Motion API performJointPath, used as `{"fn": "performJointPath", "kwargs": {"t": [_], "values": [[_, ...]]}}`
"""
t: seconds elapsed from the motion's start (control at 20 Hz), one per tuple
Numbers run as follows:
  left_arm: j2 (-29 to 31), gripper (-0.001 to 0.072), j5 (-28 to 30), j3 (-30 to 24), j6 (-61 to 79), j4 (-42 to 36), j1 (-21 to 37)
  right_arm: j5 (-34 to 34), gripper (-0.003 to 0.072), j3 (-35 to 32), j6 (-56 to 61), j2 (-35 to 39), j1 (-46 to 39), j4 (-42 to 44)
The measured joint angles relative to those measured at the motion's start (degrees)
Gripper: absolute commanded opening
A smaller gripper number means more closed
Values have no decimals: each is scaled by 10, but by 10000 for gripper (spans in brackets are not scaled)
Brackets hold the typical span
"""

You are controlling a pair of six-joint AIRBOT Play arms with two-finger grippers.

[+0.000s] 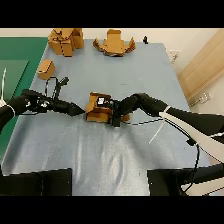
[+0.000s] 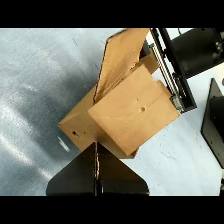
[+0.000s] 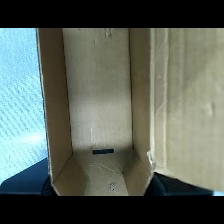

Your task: Fold the box.

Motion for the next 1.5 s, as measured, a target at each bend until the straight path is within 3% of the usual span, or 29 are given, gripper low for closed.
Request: {"fn": "performJointPath", "kwargs": {"t": [0.2, 0.25, 0.3, 0.35, 1.5], "values": [[0, 15, 4, 10, 0, 3, -1, 0, 594, 0, 0, 0, 0, 0], [0, 53, 4, 13, 0, 4, -1, 0, 594, 0, 0, 0, 0, 0], [0, 272, 4, 15, -2, 4, -1, 0, 595, 0, 0, 0, 0, 0], [0, 397, 2, 17, -7, 5, -1, 0, 595, 0, 0, 0, 0, 0], [0, 394, -34, 39, -101, 61, -16, -2, 596, 0, -3, 0, 0, 7]]}}
